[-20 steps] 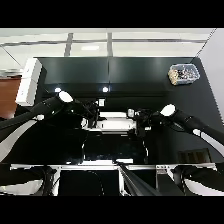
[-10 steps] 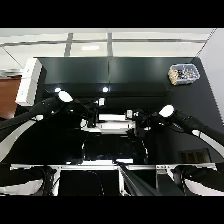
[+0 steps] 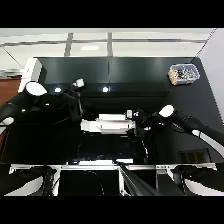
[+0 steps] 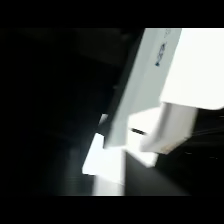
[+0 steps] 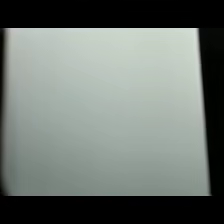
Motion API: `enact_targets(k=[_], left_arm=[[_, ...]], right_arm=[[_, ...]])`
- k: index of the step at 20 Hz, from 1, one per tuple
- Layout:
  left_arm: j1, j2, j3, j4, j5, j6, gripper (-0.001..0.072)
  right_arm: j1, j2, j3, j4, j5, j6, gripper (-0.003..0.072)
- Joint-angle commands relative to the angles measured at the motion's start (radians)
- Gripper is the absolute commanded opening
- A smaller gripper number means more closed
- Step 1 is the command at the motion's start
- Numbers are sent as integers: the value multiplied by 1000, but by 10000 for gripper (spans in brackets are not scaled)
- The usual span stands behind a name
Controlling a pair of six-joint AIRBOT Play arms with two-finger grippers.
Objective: Fold the box and place the chain.
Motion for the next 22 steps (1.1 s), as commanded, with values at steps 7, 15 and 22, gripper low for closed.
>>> enact_targets(k=[7, 15, 22], left_arm=[[-99, -45, -118, -432, -55, -150, 26], [-183, -211, -8, -71, 327, -373, 25], [-177, -271, 43, 3, 217, -417, 25]], right_arm=[[1, 0, -1, 2, -7, 5, 261], [1, 0, -1, 3, -15, 12, 262], [1, 0, -1, 2, -15, 12, 262]])
